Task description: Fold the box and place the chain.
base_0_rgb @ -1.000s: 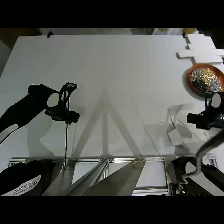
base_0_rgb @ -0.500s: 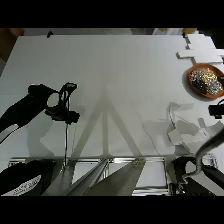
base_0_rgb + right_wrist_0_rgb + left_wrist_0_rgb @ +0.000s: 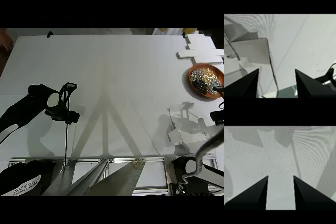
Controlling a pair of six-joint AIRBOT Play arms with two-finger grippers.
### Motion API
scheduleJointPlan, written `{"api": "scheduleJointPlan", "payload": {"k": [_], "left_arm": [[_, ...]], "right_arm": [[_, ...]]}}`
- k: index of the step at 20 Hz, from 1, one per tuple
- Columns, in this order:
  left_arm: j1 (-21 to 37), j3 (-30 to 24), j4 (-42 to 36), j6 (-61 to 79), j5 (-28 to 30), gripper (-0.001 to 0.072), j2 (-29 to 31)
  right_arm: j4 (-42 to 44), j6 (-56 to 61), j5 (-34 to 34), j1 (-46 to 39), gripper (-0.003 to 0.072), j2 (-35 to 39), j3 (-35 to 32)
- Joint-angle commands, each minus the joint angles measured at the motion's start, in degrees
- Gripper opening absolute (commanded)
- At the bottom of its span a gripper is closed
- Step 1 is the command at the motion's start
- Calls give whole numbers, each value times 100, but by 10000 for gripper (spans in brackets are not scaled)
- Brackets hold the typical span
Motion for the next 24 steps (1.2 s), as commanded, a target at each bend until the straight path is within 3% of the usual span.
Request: {"api": "scheduleJointPlan", "payload": {"k": [1,2,7,8,13,16,21,24], "left_arm": [[2,-2,2,2,0,350,0],[0,-2,2,2,0,350,0],[0,-2,2,2,0,350,2],[2,-2,2,2,0,350,2],[2,-2,2,2,-2,350,2],[0,-2,2,2,0,350,2],[0,-2,2,2,2,350,2],[0,-2,2,2,28,350,2]], "right_arm": [[-114,-155,-184,-111,395,-291,7],[-111,-151,-127,-179,388,-415,7],[208,-153,251,-232,53,-573,7],[420,-149,334,-184,23,-553,7],[1672,-149,337,782,21,446,2],[2896,-155,-339,1388,21,1512,-234],[4210,-223,-1661,2249,21,3086,-1751],[4352,-142,-2133,2887,21,3589,-2439]]}}
